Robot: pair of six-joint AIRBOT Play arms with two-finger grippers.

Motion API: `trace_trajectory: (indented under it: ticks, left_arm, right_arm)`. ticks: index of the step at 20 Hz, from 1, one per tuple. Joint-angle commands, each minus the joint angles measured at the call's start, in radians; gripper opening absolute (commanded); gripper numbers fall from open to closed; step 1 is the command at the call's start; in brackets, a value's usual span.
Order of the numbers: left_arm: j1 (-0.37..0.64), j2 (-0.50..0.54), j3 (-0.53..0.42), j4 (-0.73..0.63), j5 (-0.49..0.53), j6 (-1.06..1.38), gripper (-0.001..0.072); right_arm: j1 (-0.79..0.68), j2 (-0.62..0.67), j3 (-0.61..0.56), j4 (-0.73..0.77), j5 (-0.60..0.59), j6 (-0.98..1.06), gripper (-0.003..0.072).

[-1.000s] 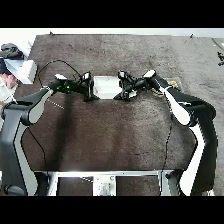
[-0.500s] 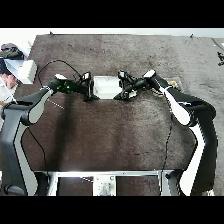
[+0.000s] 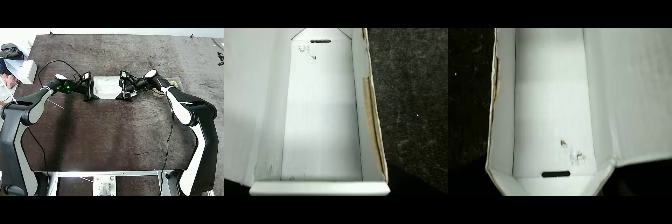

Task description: Fold the box and place the chain.

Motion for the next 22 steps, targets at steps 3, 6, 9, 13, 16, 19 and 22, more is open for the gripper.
trace_trajectory:
  ticks: [3, 6, 9, 13, 16, 19, 22]
  left_arm:
    - [0.000, 0.000, 0.000, 0.000, -0.001, 0.000, 0.0345]
    - [0.000, 0.000, 0.000, 0.000, -0.001, 0.000, 0.0346]
    - [0.000, 0.000, 0.000, 0.000, -0.001, 0.000, 0.0345]
    - [0.000, 0.000, 0.000, 0.001, -0.001, 0.000, 0.0345]
    - [0.000, 0.000, 0.000, 0.001, -0.001, 0.000, 0.0346]
    - [0.000, 0.000, 0.000, 0.000, -0.001, 0.000, 0.0346]
    - [0.000, 0.000, 0.000, 0.000, -0.001, 0.000, 0.0346]
  right_arm:
    - [-0.042, 0.011, 0.000, -0.031, 0.080, 0.001, 0.0601]
    - [-0.072, 0.033, 0.001, -0.039, 0.105, 0.001, 0.0600]
    - [-0.099, 0.071, 0.001, -0.056, 0.108, 0.001, 0.0600]
    - [-0.122, 0.127, 0.001, -0.040, 0.137, 0.016, 0.0599]
    - [-0.109, 0.163, 0.001, 0.050, 0.146, 0.065, 0.0501]
    - [-0.082, 0.164, 0.000, 0.164, 0.145, 0.065, 0.0079]
    - [-0.026, 0.150, 0.000, 0.177, 0.071, 0.066, -0.0013]
